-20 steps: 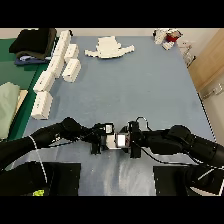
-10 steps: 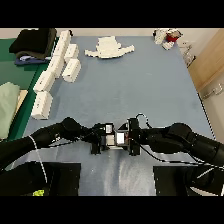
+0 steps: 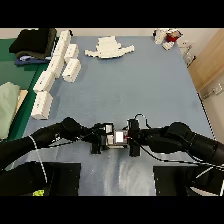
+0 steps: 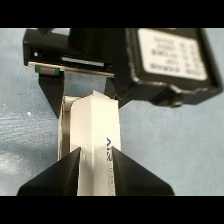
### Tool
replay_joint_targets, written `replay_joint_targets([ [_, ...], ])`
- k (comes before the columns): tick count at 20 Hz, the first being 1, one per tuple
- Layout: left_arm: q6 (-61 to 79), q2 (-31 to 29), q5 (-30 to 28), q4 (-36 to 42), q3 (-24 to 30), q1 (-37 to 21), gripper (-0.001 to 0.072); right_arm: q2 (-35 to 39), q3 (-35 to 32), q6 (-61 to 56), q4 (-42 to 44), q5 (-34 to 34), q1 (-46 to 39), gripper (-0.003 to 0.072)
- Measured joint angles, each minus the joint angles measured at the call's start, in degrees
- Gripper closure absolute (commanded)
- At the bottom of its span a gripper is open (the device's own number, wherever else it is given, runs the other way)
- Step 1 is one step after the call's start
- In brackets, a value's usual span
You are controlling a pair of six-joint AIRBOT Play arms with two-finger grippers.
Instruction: Fold the box.
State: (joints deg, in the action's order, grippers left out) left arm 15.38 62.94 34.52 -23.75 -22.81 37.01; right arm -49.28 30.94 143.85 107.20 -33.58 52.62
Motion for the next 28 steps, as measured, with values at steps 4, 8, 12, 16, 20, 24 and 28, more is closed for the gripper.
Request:
replay_joint_targets([
  [4, 0.0, 0.0, 0.2, 0.0, 0.0, 0.0, 0.0239, -1.2, 0.0, -0.3, 1.2, -0.9, 0.6, 0.0453],
  [8, 0.1, 0.0, 0.5, -0.1, 0.0, 0.0, 0.0239, -1.7, 0.0, -0.4, 2.3, -1.7, 0.9, 0.0274],
  [12, 0.1, 0.0, 0.2, -0.1, 0.0, 0.0, 0.0239, -0.6, 0.0, -0.4, 2.9, -1.9, 1.0, 0.0274],
  [16, 0.1, 0.0, 0.1, -0.1, 0.0, 0.0, 0.0239, 2.2, 0.0, -1.2, 3.1, -1.8, 0.9, 0.0274],
  [20, 0.0, 0.0, 0.0, 0.0, 0.0, 0.0, 0.0239, 5.4, -1.1, -7.5, 6.2, -0.1, -0.2, 0.0404],
  [24, 0.0, 0.0, 0.0, 0.0, 0.0, 0.0, 0.0239, 10.1, -8.3, -13.6, 17.0, 9.5, -0.7, 0.0668],
  [28, 0.0, 0.0, 0.0, 0.0, 0.0, 0.0, 0.0239, 12.7, -16.2, -23.5, 21.7, 19.5, 1.7, 0.0669],
])
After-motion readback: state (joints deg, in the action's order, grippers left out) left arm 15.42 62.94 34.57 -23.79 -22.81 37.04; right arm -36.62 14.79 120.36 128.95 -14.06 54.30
